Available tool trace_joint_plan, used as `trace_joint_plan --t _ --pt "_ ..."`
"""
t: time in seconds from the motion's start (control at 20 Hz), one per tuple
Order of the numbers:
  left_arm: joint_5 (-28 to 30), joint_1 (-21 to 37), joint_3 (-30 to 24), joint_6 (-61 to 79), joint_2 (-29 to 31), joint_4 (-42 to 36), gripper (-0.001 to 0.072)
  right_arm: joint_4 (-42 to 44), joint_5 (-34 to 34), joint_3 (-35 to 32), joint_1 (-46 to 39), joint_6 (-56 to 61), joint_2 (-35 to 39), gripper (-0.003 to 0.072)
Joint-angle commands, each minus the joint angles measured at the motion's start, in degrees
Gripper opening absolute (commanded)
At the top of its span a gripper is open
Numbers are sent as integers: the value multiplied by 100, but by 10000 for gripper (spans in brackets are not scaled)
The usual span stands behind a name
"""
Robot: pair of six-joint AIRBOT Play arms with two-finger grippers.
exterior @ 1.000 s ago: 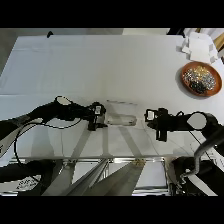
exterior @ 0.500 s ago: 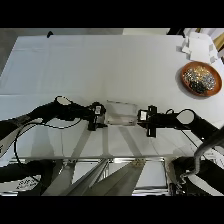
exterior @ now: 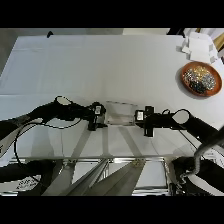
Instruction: Fold the box and place the chain.
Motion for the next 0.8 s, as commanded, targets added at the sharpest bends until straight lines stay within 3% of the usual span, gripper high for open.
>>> trace_joint_plan --t 0.0,0.2,0.6,0.65,0.75 --pt "2 -2 4 2 4 0 252 76 -234 -4 227 -125 -9 156" --pt "2 -2 4 0 4 2 252 83 -391 -4 262 -129 -9 156" --pt "2 -2 4 0 4 2 252 916 -372 -4 262 -555 -52 186" --pt "2 -2 4 0 4 2 252 916 -369 -4 262 -555 -90 210" --pt "2 -2 4 0 4 2 252 914 -374 -4 282 -570 -181 433"
